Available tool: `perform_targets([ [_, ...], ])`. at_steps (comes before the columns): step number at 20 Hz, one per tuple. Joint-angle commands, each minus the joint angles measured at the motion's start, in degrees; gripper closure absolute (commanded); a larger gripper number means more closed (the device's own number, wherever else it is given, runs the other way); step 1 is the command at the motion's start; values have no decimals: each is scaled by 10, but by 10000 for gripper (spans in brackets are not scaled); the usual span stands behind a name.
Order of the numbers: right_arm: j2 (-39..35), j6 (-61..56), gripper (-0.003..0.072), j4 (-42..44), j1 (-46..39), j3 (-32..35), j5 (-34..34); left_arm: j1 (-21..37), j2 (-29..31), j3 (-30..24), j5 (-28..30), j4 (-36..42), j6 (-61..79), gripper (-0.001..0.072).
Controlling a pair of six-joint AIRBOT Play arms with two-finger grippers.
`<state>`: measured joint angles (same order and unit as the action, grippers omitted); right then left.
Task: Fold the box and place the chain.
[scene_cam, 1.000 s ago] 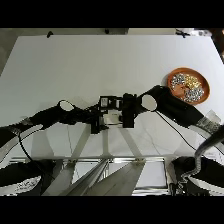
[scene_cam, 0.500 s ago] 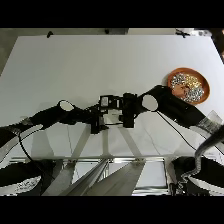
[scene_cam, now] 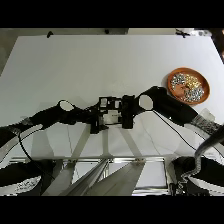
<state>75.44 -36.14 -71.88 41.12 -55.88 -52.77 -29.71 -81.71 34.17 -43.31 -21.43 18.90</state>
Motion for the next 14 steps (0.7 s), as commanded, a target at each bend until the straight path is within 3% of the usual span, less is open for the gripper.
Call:
perform_targets([
  [1,1,0,349,3,6,7,-12,0,0,0,0,0,0,501],
  [9,1,-14,342,1,23,25,10,0,0,0,0,0,0,501],
  [10,1,-14,319,1,23,25,10,0,0,0,0,0,0,501],
  [11,0,-14,237,1,23,25,10,0,0,0,0,0,0,501],
  [14,-4,-16,209,1,23,25,14,0,0,0,0,0,0,501],
])
